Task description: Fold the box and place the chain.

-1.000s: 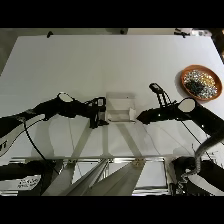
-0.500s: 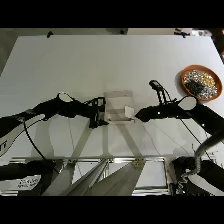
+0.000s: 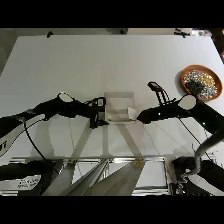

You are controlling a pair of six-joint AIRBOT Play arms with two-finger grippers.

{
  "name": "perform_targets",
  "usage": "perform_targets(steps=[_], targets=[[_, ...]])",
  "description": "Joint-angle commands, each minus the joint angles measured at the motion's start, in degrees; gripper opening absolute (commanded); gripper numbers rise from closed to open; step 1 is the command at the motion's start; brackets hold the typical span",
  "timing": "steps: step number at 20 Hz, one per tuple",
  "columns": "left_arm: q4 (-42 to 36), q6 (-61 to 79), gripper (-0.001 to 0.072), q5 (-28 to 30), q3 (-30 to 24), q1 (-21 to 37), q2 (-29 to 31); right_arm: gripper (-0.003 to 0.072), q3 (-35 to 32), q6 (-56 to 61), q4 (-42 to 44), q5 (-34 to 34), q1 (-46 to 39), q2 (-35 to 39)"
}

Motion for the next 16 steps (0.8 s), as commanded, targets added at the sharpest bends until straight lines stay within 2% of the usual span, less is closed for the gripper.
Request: perform_targets(steps=[1, 2, 4, 12, 15, 16], targets=[[0.0, 0.0, 0.0274, -0.1, 0.0, 0.1, 0.0, 0.0180, 0.1, 3.2, -3.5, 0.6, 0.0, 0.0], [0.0, 0.0, 0.0274, -0.1, 0.0, 0.1, 0.0, 0.0187, 0.1, 3.2, -3.2, 0.5, 0.0, 0.0], [0.0, 0.0, 0.0274, -0.1, 0.0, 0.1, 0.0, 0.0249, 0.4, 4.3, -2.5, 0.6, 0.0, 0.0], [0.0, 0.0, 0.0274, -0.1, 0.0, 0.1, 0.0, 0.0258, 4.4, 5.8, -1.9, 2.1, 0.0, 0.0], [0.0, 0.0, 0.0274, -0.1, 0.0, 0.1, 0.0, 0.0344, 4.5, 7.8, -1.6, 4.1, 0.0, 0.0], [0.0, 0.0, 0.0274, -0.1, 0.0, 0.1, 0.0, 0.0344, 4.5, 9.0, -1.6, 4.3, 0.0, 0.0]])
